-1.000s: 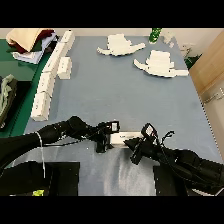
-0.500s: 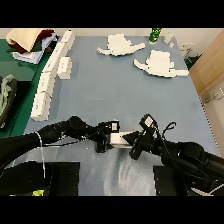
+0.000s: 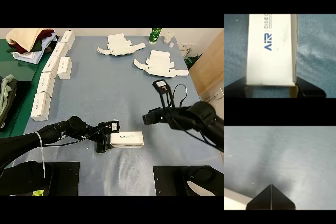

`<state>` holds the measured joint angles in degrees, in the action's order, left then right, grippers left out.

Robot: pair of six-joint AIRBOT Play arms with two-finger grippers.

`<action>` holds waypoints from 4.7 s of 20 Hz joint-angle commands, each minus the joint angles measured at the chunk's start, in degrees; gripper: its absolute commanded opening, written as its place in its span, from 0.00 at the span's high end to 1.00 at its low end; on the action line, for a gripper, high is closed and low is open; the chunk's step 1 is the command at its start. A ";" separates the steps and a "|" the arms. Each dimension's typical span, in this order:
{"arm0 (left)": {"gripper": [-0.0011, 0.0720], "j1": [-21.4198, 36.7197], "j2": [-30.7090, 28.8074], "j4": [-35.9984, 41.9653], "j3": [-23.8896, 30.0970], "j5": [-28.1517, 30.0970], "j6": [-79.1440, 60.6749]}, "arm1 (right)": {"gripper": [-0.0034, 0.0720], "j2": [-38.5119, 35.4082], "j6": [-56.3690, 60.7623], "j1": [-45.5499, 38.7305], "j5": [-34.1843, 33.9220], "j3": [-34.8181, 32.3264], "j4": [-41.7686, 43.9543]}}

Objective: Fold the box.

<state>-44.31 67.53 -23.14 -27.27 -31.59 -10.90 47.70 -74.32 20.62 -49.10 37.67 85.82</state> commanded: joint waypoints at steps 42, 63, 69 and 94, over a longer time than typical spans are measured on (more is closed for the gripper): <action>0.34 48.59 37.62 -40.06 -56.96 -0.33 70.71 | 0.93 6.80 10.69 -6.12 -8.46 4.92 -2.69; 0.03 48.59 38.66 -41.16 -57.44 -0.35 70.84 | 0.93 6.80 10.69 -6.12 -8.44 4.92 -2.69; 0.03 49.03 37.53 -41.20 -57.70 -3.28 70.82 | 0.93 6.80 10.69 -6.12 -8.44 4.92 -2.69; 0.97 39.15 4.81 -42.64 -43.91 -36.85 80.83 | 0.93 6.80 10.69 -6.12 -8.44 4.92 -2.69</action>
<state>-0.69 79.99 -65.73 -81.36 -71.94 67.24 54.46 -63.64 14.55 -57.54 42.54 83.13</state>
